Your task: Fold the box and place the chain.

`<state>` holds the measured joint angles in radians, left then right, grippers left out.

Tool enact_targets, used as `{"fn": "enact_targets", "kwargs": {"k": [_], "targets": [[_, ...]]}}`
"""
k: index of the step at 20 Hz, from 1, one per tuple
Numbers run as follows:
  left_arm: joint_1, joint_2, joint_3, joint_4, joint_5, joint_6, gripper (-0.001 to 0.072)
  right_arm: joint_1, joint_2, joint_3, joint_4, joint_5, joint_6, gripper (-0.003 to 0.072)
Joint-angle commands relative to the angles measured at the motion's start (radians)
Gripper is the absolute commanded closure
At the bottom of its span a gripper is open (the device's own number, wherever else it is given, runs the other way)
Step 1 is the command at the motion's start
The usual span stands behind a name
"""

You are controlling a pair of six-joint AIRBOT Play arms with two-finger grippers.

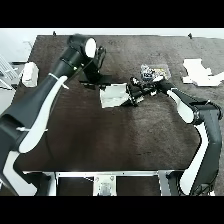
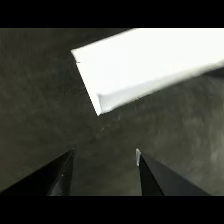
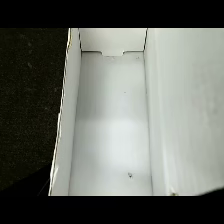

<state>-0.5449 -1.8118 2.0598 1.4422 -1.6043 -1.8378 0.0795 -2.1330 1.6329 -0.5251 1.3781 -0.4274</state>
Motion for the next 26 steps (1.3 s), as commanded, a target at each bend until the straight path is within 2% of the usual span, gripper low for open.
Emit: {"fn": "enact_targets", "kwargs": {"k": [1, 2, 3, 4, 5, 7, 9, 12, 14, 16, 18, 23, 26], "targets": [[0.008, 0.082, -0.068, 0.077, 0.071, 0.349, 0.0251, 0.000, 0.001, 0.000, 0.000, 0.000, 0.000, 0.0181], [0.024, 0.082, -0.103, 0.047, 0.097, 0.475, 0.0257, 0.000, 0.001, 0.000, 0.000, 0.000, 0.000, 0.0181], [0.049, 0.082, -0.146, -0.008, 0.173, 0.575, 0.0397, 0.000, 0.001, 0.000, 0.000, 0.000, 0.000, 0.0181], [0.079, 0.082, -0.190, -0.071, 0.246, 0.685, 0.0468, 0.000, 0.001, 0.000, 0.000, 0.000, 0.000, 0.0181], [0.109, 0.082, -0.224, -0.134, 0.260, 0.817, 0.0467, 0.000, 0.001, 0.000, 0.000, 0.000, 0.000, 0.0181], [0.163, 0.082, -0.283, -0.248, 0.218, 1.050, 0.0467, 0.000, 0.001, 0.000, 0.000, 0.000, 0.000, 0.0181], [0.197, 0.081, -0.353, -0.276, 0.300, 1.147, -0.0011, 0.000, 0.001, 0.000, 0.000, 0.000, 0.000, 0.0181], [0.251, 0.066, -0.480, -0.426, 0.414, 1.487, -0.0011, 0.000, 0.001, 0.000, 0.000, 0.000, 0.000, 0.0181], [0.301, 0.060, -0.568, -0.573, 0.509, 1.693, -0.0011, 0.000, 0.001, 0.000, 0.000, 0.000, 0.000, 0.0181], [0.352, 0.051, -0.637, -0.724, 0.555, 1.899, -0.0011, 0.000, 0.001, 0.000, 0.000, 0.000, 0.000, 0.0181], [0.375, 0.031, -0.661, -0.808, 0.555, 1.999, -0.0011, 0.000, 0.001, 0.000, 0.000, 0.000, 0.000, 0.0181], [0.375, 0.000, -0.661, -0.832, 0.550, 2.061, -0.0011, 0.000, 0.001, 0.000, 0.000, 0.000, 0.000, 0.0181], [0.375, -0.045, -0.661, -0.913, 0.501, 2.136, -0.0011, 0.000, 0.001, 0.000, 0.000, 0.000, 0.000, 0.0181]]}}
